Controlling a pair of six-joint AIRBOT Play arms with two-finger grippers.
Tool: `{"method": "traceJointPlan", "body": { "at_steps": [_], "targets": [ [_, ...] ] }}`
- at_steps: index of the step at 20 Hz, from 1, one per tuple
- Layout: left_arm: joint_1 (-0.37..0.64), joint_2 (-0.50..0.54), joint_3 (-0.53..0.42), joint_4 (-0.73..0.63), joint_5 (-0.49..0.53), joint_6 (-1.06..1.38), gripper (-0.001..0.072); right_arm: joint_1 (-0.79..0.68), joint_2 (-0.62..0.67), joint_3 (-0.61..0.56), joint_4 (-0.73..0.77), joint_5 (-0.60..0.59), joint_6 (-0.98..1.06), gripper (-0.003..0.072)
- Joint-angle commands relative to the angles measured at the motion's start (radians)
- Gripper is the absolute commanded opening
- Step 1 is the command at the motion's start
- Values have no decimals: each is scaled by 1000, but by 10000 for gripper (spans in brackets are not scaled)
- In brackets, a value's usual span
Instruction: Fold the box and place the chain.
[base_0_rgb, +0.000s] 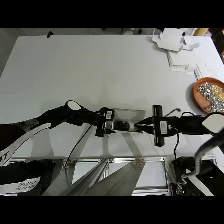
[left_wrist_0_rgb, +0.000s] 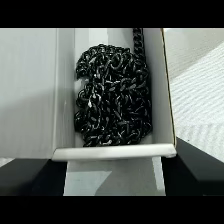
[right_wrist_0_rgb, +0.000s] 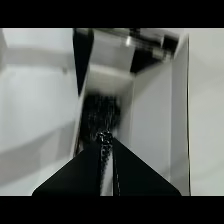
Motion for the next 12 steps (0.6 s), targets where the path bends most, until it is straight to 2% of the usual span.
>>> {"method": "traceJointPlan", "body": {
  "at_steps": [1, 3, 5, 7, 8, 12],
  "targets": [
    [0, 1, 0, 0, 0, 0, 363, 201, -29, 1, 82, -226, 4, 16],
    [0, 1, 0, 0, 0, 0, 363, 291, -104, 1, 82, -350, 13, 16],
    [0, 1, 0, 0, 0, 0, 363, 320, -183, 1, 77, -401, 14, 19],
    [0, 1, 0, 0, 0, 0, 363, 316, -222, 1, 52, -402, 15, 133],
    [0, 1, 0, 0, 0, 0, 363, 316, -217, 1, 21, -402, 27, 184],
    [0, 1, 0, 0, 0, 0, 363, 274, -94, 1, -134, -354, 92, 191]
  ]
}}
